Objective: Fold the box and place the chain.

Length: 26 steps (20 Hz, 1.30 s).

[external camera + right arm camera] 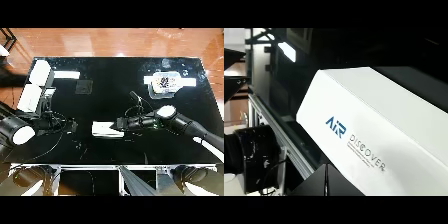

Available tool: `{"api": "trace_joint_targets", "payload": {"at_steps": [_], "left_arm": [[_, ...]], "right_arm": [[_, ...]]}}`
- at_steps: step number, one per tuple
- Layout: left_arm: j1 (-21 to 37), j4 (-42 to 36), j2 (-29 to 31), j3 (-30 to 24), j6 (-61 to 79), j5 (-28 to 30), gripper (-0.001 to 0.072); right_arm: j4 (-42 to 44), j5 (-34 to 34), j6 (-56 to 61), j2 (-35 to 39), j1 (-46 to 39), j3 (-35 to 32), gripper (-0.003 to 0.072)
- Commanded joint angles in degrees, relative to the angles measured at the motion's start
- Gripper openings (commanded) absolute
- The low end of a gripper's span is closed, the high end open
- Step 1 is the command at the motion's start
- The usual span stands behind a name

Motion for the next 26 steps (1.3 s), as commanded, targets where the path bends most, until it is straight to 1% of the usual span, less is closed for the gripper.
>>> {"api": "trace_joint_targets", "payload": {"at_steps": [1, 4, 8, 13, 18, 21, 23, 26], "left_arm": [[0.0, -0.2, 0.0, 0.0, 0.0, 0.0, 0.0633], [0.0, -0.2, 0.0, 0.0, 0.0, 0.0, 0.0633], [0.0, -0.2, 0.0, 0.0, 0.0, -0.1, 0.0633], [0.0, -0.2, 0.0, 0.0, 0.0, -0.1, 0.0633], [0.0, -0.2, 0.0, 0.0, 0.0, -0.1, 0.0633], [0.0, -0.2, 0.0, 0.0, 0.0, 0.0, 0.0633], [0.0, -0.2, 0.0, 0.0, 0.0, 0.0, 0.0633], [0.0, -0.2, 0.0, 0.0, 0.0, 0.3, 0.0633]], "right_arm": [[-2.9, -1.0, 1.1, -0.2, 0.6, -0.1, 0.0022], [-5.3, -1.4, 2.7, -0.9, 1.9, -0.1, 0.0022], [-5.9, -2.9, 2.9, -2.6, 3.7, -0.1, 0.0022], [-7.2, -5.0, 2.9, -3.1, 4.0, -0.1, 0.0022], [-8.0, -5.6, 2.9, -3.1, 4.0, -0.1, 0.0023], [-7.9, -4.8, 2.9, -3.0, 4.0, -0.1, 0.0022], [-7.6, -3.0, 2.8, -2.4, 3.8, 0.1, 0.0023], [-6.1, 0.1, 1.9, 1.5, 2.5, 0.2, 0.0023]]}}
